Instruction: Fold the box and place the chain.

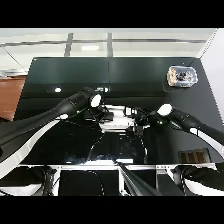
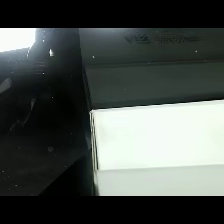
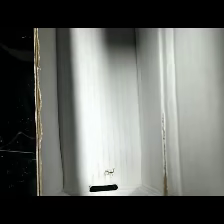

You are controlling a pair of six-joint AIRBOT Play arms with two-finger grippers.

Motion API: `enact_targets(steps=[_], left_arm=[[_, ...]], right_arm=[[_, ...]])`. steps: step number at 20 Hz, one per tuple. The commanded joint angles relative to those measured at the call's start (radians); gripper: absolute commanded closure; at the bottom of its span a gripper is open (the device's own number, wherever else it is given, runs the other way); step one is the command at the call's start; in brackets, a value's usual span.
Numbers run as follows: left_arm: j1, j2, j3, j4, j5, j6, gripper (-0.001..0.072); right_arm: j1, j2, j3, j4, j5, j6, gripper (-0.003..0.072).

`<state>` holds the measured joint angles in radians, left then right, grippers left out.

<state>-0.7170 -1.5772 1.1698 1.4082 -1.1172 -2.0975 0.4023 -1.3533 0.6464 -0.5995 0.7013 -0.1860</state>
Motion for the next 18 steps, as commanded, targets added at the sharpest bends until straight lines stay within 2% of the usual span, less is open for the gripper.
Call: enact_targets(steps=[1,2,6,9,12,18], left_arm=[[0.001,0.0,0.001,-0.003,0.008,0.002,0.0686],[0.001,0.0,0.001,-0.003,0.008,0.002,0.0686],[0.001,0.003,0.001,0.014,0.008,0.0,0.0686],[-0.004,0.026,0.001,0.088,0.006,-0.069,0.0687],[-0.007,0.033,-0.006,0.132,-0.024,-0.084,0.0687],[-0.014,0.033,-0.035,0.095,0.017,-0.109,0.0685]], right_arm=[[0.0,0.0,0.0,0.002,0.011,0.008,0.013],[0.0,0.006,0.0,0.003,0.013,0.031,-0.0027],[-0.003,0.128,0.0,-0.126,0.067,0.089,-0.0026],[-0.003,0.219,0.0,-0.245,0.137,0.135,-0.0026],[-0.003,0.224,-0.001,-0.246,0.121,0.137,-0.0026],[-0.003,0.167,-0.001,-0.18,0.037,0.094,-0.0025]])
